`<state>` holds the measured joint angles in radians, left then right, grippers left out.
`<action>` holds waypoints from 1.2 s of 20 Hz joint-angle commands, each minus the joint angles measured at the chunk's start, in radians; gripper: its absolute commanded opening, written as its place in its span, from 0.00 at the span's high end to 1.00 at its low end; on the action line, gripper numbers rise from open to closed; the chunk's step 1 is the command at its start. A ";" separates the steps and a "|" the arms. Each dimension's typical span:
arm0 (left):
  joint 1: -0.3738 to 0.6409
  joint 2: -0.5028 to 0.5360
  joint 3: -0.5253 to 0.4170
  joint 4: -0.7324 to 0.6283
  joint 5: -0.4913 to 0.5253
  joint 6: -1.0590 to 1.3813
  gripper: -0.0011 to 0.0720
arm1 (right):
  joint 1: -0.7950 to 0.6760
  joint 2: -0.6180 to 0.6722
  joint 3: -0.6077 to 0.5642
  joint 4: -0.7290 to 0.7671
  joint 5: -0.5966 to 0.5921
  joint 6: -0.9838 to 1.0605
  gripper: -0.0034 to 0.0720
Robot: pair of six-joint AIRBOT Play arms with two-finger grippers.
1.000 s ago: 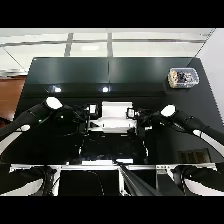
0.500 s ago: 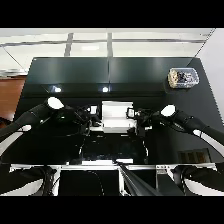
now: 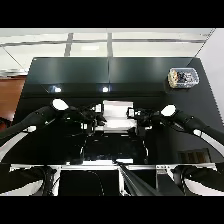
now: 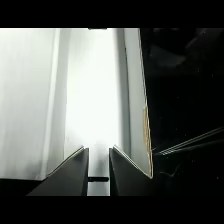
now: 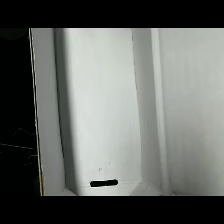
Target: Fold the box and place the chain.
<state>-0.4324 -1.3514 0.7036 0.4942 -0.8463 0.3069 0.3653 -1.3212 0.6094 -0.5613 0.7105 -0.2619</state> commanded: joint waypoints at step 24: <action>0.242 0.163 0.008 0.082 -0.193 -0.668 0.95 | 0.000 0.000 0.000 0.000 0.000 0.000 0.66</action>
<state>-0.2810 -1.2510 0.7101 0.4850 -1.0088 -0.0368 0.3653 -1.3212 0.6094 -0.5613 0.7101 -0.2611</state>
